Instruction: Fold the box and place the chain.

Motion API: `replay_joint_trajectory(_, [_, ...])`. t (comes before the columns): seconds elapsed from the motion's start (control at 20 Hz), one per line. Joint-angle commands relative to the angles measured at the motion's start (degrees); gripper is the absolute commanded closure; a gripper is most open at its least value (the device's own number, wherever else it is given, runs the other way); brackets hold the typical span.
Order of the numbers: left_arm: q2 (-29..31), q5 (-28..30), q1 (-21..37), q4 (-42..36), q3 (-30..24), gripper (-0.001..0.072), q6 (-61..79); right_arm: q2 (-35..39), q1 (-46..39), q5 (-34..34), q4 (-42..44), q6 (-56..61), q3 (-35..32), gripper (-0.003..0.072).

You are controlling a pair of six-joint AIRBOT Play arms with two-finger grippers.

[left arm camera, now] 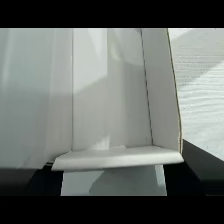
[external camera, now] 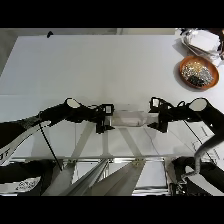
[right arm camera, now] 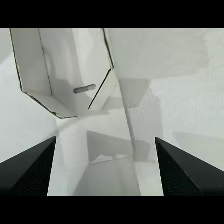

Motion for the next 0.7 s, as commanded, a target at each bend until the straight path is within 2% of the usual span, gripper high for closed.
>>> replay_joint_trajectory(0.0, [0.0,-0.04,0.0,-0.11,0.04,0.0436,-0.48,2.95,-0.39,1.97,3.98,1.38,0.02,0.0])
replay_joint_trajectory(0.15, [1.36,1.4,0.09,1.6,0.04,0.0436,-5.38,3.26,-0.37,2.8,11.43,1.27,0.02,0.0])
replay_joint_trajectory(0.4, [2.95,3.58,0.09,17.0,0.04,0.0435,-15.28,3.26,-0.33,3.21,16.04,0.24,0.02,0.0])
replay_joint_trajectory(0.55, [2.4,3.39,0.09,17.49,0.04,0.0435,-17.0,3.26,-0.33,3.56,19.37,-1.27,0.0,0.0002])
replay_joint_trajectory(0.65, [2.29,3.48,0.09,17.27,0.04,0.0435,-16.96,3.26,-0.33,4.81,21.11,-2.82,0.02,0.0052])
